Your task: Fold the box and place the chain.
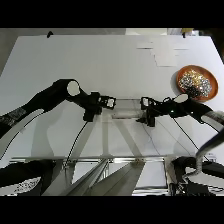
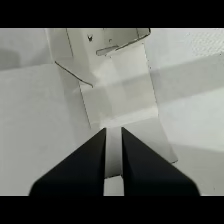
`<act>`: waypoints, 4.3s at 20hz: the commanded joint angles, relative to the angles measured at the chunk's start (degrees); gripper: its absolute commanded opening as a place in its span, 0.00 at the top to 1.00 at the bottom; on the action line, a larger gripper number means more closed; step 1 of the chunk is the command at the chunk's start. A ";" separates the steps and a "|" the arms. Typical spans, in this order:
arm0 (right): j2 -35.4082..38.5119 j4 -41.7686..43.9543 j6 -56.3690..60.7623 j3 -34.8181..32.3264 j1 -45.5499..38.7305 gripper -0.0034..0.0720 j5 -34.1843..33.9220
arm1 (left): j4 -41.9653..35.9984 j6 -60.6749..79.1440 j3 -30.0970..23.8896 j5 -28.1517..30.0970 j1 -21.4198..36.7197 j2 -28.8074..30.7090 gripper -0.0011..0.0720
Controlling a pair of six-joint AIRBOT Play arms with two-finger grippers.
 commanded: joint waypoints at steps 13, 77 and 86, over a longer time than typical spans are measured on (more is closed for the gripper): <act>0.00 0.02 0.02 0.02 0.00 0.43 0.00 | -4.44 6.67 -0.28 5.84 -3.04 -2.99 0.67; 0.00 0.02 0.02 0.02 0.00 0.43 0.02 | -14.78 -69.35 -2.32 -1.44 5.81 -4.15 0.97; 0.00 0.02 0.02 0.02 0.00 0.43 0.02 | -19.56 -66.10 -2.29 -1.01 3.28 -1.38 0.60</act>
